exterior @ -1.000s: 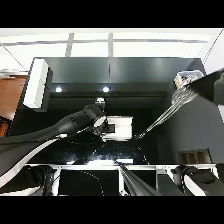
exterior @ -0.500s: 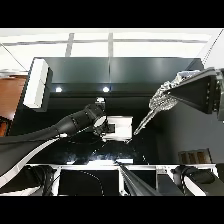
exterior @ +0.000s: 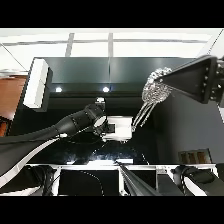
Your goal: Fold the box and place the chain.
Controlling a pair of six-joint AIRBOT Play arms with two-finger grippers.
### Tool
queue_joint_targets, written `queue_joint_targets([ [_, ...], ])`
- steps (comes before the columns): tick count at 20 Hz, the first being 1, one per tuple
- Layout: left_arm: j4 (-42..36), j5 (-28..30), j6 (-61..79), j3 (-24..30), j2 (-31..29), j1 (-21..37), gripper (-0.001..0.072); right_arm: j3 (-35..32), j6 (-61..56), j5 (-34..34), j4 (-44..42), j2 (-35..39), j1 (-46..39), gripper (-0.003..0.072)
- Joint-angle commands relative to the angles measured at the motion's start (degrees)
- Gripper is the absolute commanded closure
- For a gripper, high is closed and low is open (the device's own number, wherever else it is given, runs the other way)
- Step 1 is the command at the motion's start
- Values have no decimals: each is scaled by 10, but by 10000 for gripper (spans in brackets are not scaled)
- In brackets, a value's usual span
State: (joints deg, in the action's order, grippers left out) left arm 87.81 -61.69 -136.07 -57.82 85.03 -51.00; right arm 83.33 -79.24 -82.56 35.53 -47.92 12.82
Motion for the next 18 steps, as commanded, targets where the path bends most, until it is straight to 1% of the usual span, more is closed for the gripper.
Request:
queue_joint_targets([
  [1,0,2,0,0,0,0,681,0,2,31,1,-26,43,646],
  [5,0,4,0,0,0,0,681,-2,-17,29,122,-40,83,646],
  [7,-1,3,0,0,0,0,681,-4,-20,26,158,-40,90,646],
  [10,0,-2,0,0,0,0,679,-40,-20,25,156,-40,92,646],
  [12,-1,-5,0,0,0,0,679,-84,-20,30,155,-40,103,646],
  [16,-1,-6,0,0,-3,0,679,-184,-20,84,155,-40,138,646],
  [18,-3,-7,0,0,-3,0,679,-215,-20,114,155,-40,156,646],
])
